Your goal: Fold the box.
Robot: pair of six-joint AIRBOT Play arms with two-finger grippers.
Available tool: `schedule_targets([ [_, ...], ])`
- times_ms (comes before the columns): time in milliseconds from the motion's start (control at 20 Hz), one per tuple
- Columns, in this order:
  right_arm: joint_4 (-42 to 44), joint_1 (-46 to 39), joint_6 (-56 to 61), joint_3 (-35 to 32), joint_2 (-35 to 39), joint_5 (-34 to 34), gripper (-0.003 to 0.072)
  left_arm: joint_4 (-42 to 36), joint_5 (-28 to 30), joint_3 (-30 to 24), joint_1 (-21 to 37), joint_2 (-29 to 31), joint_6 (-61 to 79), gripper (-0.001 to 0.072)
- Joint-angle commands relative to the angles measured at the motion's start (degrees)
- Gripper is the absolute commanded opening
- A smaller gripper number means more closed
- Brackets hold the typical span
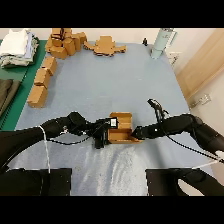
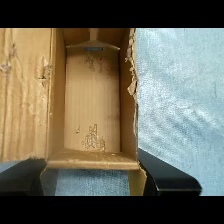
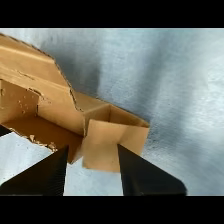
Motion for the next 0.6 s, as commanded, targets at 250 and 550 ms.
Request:
schedule_targets([
  [250, 0.2, 3.3, 0.2, 4.1, -2.5, 0.4, 0.0481, 0.0, 0.0, 0.0, 0.0, 0.0, 0.0, 0.0299],
  [550, -15.6, 1.9, 12.4, 9.0, 3.0, -6.6, 0.0397, 0.0, 0.0, 0.0, 0.0, 0.0, 0.0, 0.0299],
])
